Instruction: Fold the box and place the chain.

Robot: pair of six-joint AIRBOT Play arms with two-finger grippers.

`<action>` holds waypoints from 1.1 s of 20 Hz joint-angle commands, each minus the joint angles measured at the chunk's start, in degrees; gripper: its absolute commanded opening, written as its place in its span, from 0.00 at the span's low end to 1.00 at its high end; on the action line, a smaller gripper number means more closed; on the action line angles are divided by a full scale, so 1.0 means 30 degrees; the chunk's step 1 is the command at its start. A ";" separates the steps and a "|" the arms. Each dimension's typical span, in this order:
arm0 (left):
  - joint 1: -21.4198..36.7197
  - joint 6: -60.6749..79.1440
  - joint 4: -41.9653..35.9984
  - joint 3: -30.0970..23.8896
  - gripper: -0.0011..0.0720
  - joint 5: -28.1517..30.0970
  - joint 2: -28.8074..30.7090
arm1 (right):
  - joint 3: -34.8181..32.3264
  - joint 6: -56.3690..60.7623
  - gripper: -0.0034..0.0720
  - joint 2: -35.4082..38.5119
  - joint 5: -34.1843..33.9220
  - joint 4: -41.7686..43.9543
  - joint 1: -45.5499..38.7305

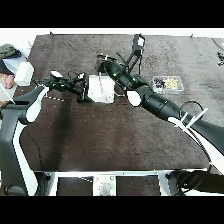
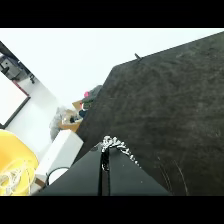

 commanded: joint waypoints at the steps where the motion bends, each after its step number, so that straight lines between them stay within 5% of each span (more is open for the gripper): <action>1: 0.0022 0.0000 0.0007 0.0015 0.58 0.0015 0.0000 | 0.1428 0.0058 0.03 -0.0532 -0.0240 -0.0299 0.0087; 7: 0.0022 0.0000 0.0007 0.0015 0.58 0.0007 0.0000 | 0.3490 0.0051 0.03 -0.0532 0.1246 -0.2244 -0.0044; 13: 0.0022 0.0000 0.0007 0.0015 0.58 0.0007 0.0000 | 0.2761 0.0058 0.03 -0.0532 0.6972 -0.3869 -0.0444; 14: 0.0022 0.0000 0.0007 0.0015 0.58 0.0007 0.0000 | 0.2310 0.0051 0.12 -0.0532 0.7271 -0.3891 -0.0488; 15: 0.0022 0.0000 0.0007 0.0015 0.58 0.0007 0.0000 | 0.1734 0.0051 0.36 -0.0532 0.7227 -0.3891 -0.0583; 22: 0.0022 0.0000 0.0007 0.0015 0.58 0.0007 0.0000 | -0.1413 0.0066 0.38 -0.0058 0.9413 -0.4014 -0.2433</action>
